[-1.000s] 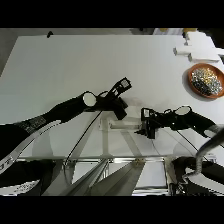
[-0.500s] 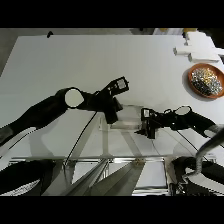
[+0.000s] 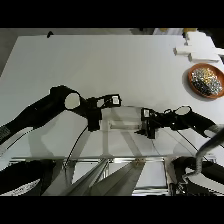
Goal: Fold the box and place the chain.
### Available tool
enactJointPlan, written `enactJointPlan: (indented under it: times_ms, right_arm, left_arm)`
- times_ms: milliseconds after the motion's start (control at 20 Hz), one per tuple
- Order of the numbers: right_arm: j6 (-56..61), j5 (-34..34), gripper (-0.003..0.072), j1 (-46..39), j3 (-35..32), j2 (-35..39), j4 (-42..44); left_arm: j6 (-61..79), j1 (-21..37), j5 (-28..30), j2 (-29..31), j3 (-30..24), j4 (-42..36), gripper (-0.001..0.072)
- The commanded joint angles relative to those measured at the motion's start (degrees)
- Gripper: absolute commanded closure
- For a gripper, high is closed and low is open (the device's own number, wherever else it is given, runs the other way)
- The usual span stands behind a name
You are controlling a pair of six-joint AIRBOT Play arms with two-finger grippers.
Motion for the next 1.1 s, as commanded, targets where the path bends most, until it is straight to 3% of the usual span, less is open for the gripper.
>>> enactJointPlan:
  times_ms: [0,200,450,650,850,1050]
  right_arm:
    - [0.0,0.0,0.0348,0.0,0.1,0.0,0.0]
    - [0.0,0.0,0.0348,0.0,0.1,0.0,0.0]
    - [0.0,0.0,0.0348,0.0,0.1,0.0,0.0]
    - [0.0,0.0,0.0348,0.0,0.1,0.0,0.0]
    - [0.0,0.0,0.0348,0.0,0.1,0.0,0.0]
    - [0.0,0.0,0.0348,0.0,0.1,0.0,0.0]
  left_arm:
    - [4.2,2.4,-1.2,-0.7,-1.0,0.3,0.0703]
    - [9.9,4.8,1.6,-0.4,-3.6,-0.9,0.0704]
    - [10.2,3.5,12.6,7.3,-3.4,-4.5,0.0704]
    - [11.3,-0.8,11.1,2.9,-3.4,-6.8,0.0701]
    - [12.5,-0.7,9.3,-3.9,-3.4,-9.1,0.0637]
    - [12.5,2.8,3.3,-3.6,-3.5,-5.0,0.0617]
